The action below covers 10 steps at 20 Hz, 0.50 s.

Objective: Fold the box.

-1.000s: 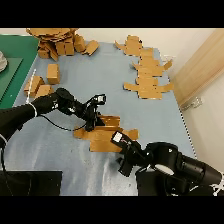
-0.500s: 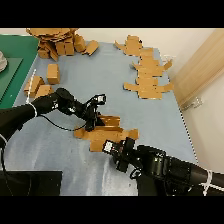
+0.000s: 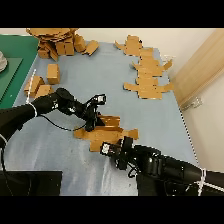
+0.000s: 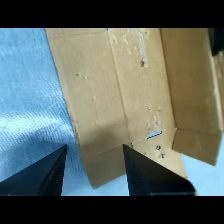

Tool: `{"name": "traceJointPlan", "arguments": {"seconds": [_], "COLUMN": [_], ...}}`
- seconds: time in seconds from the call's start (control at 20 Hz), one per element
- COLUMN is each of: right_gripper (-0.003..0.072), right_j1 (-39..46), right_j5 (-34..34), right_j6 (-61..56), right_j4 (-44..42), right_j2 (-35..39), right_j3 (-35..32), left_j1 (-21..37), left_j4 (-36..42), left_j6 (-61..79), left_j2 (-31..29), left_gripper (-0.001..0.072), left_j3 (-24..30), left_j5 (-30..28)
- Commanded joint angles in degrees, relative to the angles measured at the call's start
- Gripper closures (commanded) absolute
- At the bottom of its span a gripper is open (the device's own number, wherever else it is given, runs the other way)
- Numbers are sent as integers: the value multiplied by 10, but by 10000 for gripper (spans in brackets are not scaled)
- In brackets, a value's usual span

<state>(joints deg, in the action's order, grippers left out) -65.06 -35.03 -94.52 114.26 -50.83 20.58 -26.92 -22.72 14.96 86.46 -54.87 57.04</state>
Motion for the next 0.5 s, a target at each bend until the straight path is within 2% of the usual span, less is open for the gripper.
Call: {"name": "traceJointPlan", "arguments": {"seconds": [0.0, 0.45], "right_gripper": [139, 139], "right_j1": [5, 8], "right_j5": [3, -26], "right_j6": [0, 0], "right_j4": [25, 45], "right_j2": [-9, -3], "right_j3": [0, 28], "left_j1": [0, 0], "left_j4": [0, 0], "left_j6": [0, 0], "left_j2": [0, 0], "left_gripper": [694, 694], "left_j3": [0, 0], "left_j5": [0, 0]}}
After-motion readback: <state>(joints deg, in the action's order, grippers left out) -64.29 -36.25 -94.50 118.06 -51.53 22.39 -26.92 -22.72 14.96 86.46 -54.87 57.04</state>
